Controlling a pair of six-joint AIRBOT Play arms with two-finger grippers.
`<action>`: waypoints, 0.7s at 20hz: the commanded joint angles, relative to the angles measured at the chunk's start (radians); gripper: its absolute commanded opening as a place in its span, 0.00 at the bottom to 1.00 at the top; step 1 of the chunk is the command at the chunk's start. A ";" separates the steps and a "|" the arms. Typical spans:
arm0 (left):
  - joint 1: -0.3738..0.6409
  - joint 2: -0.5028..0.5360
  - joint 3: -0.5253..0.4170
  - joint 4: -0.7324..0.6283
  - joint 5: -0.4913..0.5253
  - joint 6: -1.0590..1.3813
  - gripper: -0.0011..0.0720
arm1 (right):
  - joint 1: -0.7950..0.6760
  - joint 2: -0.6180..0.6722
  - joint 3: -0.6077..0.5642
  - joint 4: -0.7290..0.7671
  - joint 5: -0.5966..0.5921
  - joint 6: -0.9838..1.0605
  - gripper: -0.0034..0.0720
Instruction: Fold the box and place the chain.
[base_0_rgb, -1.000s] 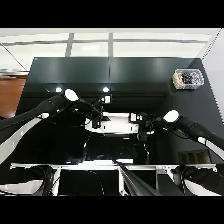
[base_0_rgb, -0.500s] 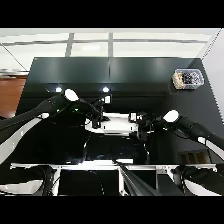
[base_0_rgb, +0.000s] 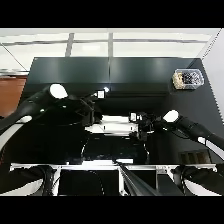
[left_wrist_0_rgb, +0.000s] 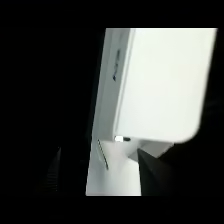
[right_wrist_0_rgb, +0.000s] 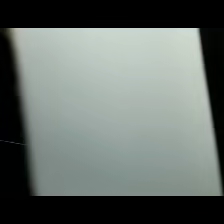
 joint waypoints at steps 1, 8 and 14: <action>0.055 0.110 0.001 0.113 -0.166 -0.175 0.48 | 0.000 0.000 0.000 0.000 0.000 0.000 0.13; -0.038 0.113 -0.142 -0.159 -0.204 -0.263 0.05 | 0.000 0.000 0.000 0.003 -0.001 0.002 0.13; -0.064 0.107 -0.167 -0.430 0.278 -0.081 0.05 | 0.000 0.000 0.000 0.003 -0.001 0.002 0.13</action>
